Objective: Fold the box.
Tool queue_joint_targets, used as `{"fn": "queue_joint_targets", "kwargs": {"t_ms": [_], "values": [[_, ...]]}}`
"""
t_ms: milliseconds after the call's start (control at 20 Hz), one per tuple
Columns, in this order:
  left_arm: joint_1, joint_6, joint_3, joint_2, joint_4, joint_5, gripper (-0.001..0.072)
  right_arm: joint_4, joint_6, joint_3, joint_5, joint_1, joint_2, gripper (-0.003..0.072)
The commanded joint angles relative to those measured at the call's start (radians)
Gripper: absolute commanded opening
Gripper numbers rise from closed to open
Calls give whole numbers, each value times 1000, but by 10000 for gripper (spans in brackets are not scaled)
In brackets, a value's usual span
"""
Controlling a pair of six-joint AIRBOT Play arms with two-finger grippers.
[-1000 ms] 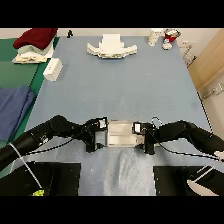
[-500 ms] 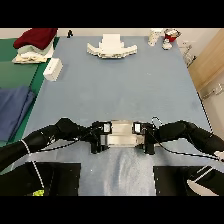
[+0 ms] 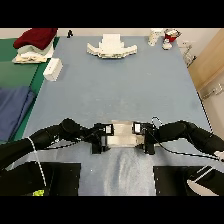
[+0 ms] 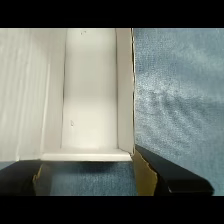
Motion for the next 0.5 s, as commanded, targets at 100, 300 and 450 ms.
{"fn": "queue_joint_targets", "kwargs": {"t_ms": [100,300,450], "values": [[-5,3,2,-5,-3,9,571,1,1,1,0,-1,0,510],[-32,-1,7,-15,-2,36,519,1,1,1,0,-1,0,510],[-32,-4,10,-17,-2,37,519,1,1,1,0,-1,0,510]]}}
